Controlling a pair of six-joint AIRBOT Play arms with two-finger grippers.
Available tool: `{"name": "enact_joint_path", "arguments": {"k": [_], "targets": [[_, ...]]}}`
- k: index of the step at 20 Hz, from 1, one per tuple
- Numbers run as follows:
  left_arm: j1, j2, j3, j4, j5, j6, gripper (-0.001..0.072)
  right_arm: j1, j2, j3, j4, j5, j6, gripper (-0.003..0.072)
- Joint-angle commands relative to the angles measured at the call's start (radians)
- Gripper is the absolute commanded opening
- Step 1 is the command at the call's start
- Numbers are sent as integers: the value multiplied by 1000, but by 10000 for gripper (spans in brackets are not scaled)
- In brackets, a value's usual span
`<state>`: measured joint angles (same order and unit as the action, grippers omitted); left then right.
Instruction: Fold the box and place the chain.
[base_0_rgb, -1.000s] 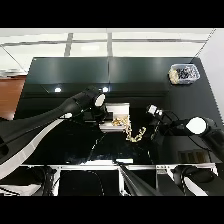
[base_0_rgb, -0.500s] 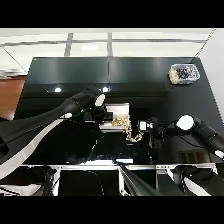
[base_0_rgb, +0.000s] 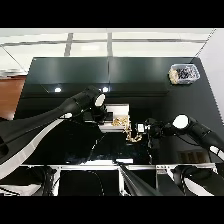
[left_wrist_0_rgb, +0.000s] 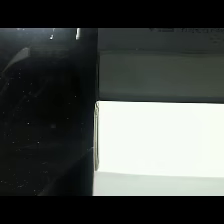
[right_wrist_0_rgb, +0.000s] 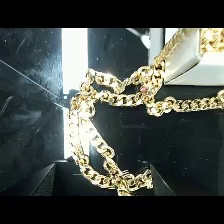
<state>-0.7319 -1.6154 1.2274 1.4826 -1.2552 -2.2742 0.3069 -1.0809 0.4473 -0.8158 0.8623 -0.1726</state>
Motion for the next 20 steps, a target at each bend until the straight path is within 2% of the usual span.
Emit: {"name": "enact_joint_path", "arguments": {"k": [1,2,3,4,5,7,8,11,14,17,20], "targets": [[1,0,1,1,1,0,29,1,-23,-1,-2,-19,-5,698],[1,0,1,1,1,0,29,0,-23,-1,-5,-20,-4,514],[1,0,1,1,1,0,29,1,-23,-1,-8,-18,-4,398],[1,0,1,1,1,0,29,1,-23,-1,-8,-19,-5,390],[1,0,1,1,1,0,29,0,-23,-1,-14,-18,-4,301],[1,0,1,1,1,0,29,1,-23,-1,-34,-13,-3,73],[1,0,1,1,1,0,29,0,-23,-1,-34,-10,2,12],[1,0,1,1,0,0,29,0,-14,8,-64,-7,119,11],[1,0,1,0,-4,0,29,-24,52,48,-120,-15,533,16],[1,0,1,1,-3,0,29,-67,169,126,-123,72,734,16],[1,0,1,0,-4,0,29,-122,258,265,-99,169,872,16]]}}
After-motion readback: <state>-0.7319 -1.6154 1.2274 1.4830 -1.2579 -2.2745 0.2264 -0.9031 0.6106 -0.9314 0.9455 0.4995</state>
